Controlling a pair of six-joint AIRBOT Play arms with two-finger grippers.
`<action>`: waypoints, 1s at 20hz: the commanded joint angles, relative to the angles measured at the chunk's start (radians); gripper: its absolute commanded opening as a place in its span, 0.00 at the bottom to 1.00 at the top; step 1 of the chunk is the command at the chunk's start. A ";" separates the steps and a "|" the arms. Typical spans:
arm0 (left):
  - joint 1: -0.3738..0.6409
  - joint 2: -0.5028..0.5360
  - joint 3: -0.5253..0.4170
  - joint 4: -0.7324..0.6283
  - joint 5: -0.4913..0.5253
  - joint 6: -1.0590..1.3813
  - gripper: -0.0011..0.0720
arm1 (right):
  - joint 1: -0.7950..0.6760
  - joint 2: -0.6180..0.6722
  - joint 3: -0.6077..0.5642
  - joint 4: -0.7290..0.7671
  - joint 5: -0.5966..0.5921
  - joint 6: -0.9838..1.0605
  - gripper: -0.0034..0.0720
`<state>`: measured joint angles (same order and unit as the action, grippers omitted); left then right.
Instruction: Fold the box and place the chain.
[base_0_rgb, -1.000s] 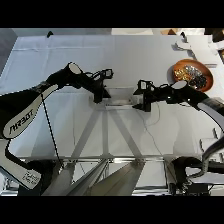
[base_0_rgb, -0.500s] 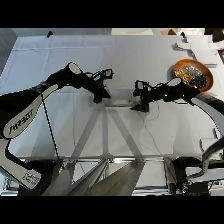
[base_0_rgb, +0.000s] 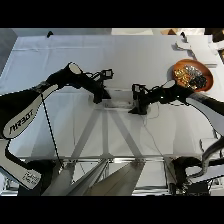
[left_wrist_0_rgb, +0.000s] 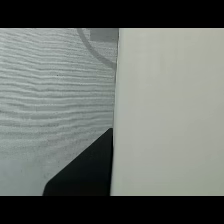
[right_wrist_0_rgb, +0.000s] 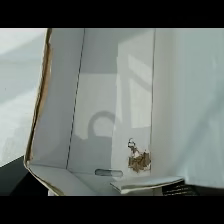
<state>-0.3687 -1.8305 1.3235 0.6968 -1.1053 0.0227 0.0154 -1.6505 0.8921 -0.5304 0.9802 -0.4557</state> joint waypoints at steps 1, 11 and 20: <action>-0.001 -0.001 0.000 -0.001 0.002 -0.001 0.03 | 0.001 -0.004 0.001 0.019 0.000 0.011 0.96; -0.001 -0.001 0.000 -0.001 0.002 -0.001 0.03 | 0.001 -0.006 0.001 0.039 -0.004 0.042 0.96; -0.001 -0.001 0.000 -0.001 0.002 -0.001 0.03 | 0.001 -0.006 0.001 0.037 -0.003 0.040 0.96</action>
